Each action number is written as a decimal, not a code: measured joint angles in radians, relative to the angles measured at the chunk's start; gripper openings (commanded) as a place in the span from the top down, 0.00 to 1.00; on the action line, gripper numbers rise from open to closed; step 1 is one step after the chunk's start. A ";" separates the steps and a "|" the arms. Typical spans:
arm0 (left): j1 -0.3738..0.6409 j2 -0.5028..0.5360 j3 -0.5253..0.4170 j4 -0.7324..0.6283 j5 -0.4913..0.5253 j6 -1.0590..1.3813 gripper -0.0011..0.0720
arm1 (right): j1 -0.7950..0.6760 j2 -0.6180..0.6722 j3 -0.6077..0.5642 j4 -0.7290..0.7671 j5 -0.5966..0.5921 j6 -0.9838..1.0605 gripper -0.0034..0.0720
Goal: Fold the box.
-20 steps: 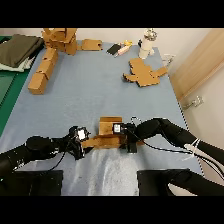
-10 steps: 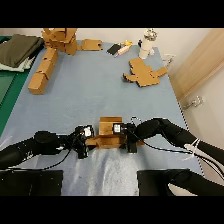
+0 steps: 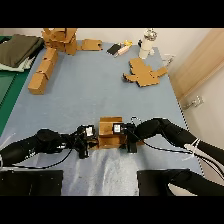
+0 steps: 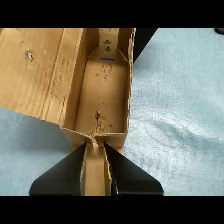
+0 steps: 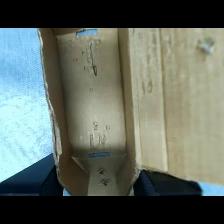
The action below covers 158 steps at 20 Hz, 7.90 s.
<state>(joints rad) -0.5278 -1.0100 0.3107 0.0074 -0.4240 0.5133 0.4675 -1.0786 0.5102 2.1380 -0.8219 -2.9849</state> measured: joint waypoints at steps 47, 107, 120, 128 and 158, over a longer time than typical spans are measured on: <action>0.288 0.350 0.050 1.127 -0.524 -2.354 0.97 | 0.000 0.000 0.000 -0.002 0.000 0.000 0.28; 0.003 0.090 0.107 0.879 -0.339 -2.184 0.98 | 0.000 0.000 0.000 -0.003 0.000 0.000 0.28; 0.108 0.062 0.108 0.936 -0.190 -2.219 0.98 | 0.000 0.000 0.000 -0.003 0.000 0.000 0.28; 0.110 -0.024 0.108 0.655 -0.158 -1.944 0.98 | 0.000 0.000 0.000 -0.003 0.000 0.000 0.28; 0.090 -0.035 0.282 0.636 -0.325 -1.918 0.29 | 0.000 0.000 0.000 -0.003 0.000 0.000 0.28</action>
<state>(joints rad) -0.4377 -1.0454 0.5922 0.6430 -0.7486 -1.4052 0.4675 -1.0786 0.5102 2.1349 -0.8219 -2.9849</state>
